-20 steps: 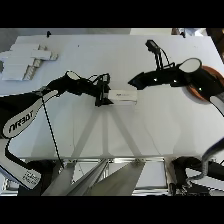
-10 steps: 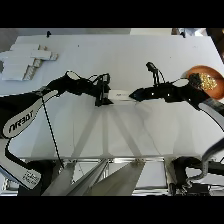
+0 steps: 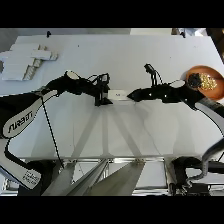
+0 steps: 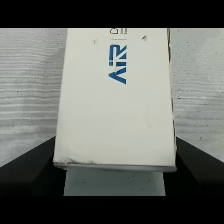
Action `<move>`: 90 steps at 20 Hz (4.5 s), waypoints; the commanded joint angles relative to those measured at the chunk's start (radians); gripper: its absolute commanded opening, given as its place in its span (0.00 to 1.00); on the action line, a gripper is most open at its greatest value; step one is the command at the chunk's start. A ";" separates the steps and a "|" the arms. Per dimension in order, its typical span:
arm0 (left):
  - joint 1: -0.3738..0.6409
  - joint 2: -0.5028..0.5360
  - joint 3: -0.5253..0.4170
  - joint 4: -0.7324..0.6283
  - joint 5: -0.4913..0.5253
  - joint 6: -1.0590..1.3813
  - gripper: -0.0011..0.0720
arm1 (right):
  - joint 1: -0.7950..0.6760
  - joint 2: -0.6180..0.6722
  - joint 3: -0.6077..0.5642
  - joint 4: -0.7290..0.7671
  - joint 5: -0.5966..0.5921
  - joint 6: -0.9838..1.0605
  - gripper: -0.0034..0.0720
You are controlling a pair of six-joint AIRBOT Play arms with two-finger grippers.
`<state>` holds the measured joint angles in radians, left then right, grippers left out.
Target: Fold the box and place the chain.
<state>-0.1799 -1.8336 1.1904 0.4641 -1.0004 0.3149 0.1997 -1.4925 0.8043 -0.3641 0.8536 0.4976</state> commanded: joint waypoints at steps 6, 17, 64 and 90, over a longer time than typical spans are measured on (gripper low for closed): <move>-0.001 0.000 0.000 -0.003 0.002 -0.001 0.48 | 0.006 0.232 0.000 0.007 -0.059 -0.008 0.06; -0.001 0.000 0.000 -0.003 0.002 -0.001 0.48 | -0.340 0.686 0.000 -0.817 -0.116 0.636 0.06; 0.002 0.136 0.000 -0.006 -0.048 -0.018 0.20 | -0.534 0.671 0.000 -0.961 0.021 0.800 0.06; 0.558 0.409 0.000 0.167 0.223 -0.600 0.20 | -0.534 0.671 0.000 -0.961 0.021 0.800 0.06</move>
<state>0.3122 -1.4254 1.1896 0.5549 -0.8112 -0.1829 -0.3344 -0.8227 0.8028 -1.3247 0.8742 1.2980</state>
